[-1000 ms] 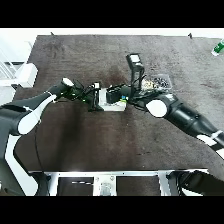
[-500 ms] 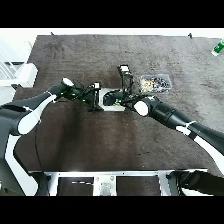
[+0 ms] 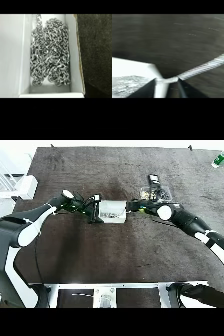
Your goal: Fold the box and place the chain.
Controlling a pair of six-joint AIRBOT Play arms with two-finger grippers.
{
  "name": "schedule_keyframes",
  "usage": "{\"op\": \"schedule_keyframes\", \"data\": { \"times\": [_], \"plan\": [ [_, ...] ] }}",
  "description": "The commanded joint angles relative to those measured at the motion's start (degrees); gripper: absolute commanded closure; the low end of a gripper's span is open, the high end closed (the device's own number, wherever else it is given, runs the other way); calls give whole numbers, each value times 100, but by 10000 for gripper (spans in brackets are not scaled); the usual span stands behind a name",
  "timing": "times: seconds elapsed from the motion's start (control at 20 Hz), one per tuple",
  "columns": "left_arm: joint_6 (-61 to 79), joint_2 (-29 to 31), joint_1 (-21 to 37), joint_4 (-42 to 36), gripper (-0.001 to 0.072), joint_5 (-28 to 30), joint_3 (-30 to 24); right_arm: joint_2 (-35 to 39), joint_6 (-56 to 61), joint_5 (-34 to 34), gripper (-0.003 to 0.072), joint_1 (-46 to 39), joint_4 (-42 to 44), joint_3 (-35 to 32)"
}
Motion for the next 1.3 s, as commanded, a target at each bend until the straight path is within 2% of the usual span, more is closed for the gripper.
{"op": "schedule_keyframes", "data": {
  "times": [0.0,0.1,0.15,0.7,0.75,0.8,0.85,0.95,1.05,1.25],
  "plan": [
    [2,2,4,2,182,2,2,-142,74,-76,199,-826,282,-229],
    [2,2,4,0,182,2,2,-437,72,-378,202,-964,516,-210],
    [2,2,4,2,183,2,2,-616,72,-452,228,-962,535,-144],
    [2,2,4,2,182,4,2,-2264,70,-457,297,-774,787,1156],
    [2,2,4,2,183,4,2,-2345,72,-496,377,-776,787,1202],
    [2,2,4,2,183,4,2,-2391,70,-608,501,-785,772,1202],
    [2,2,4,2,183,4,2,-2391,72,-656,681,-798,741,1196],
    [2,2,4,2,183,2,2,-2214,70,-511,677,-804,743,1176],
    [2,2,4,2,183,0,2,-1676,-168,-221,677,-678,723,1071],
    [2,2,4,2,183,2,2,42,-732,-166,677,-260,721,817]
  ]
}}
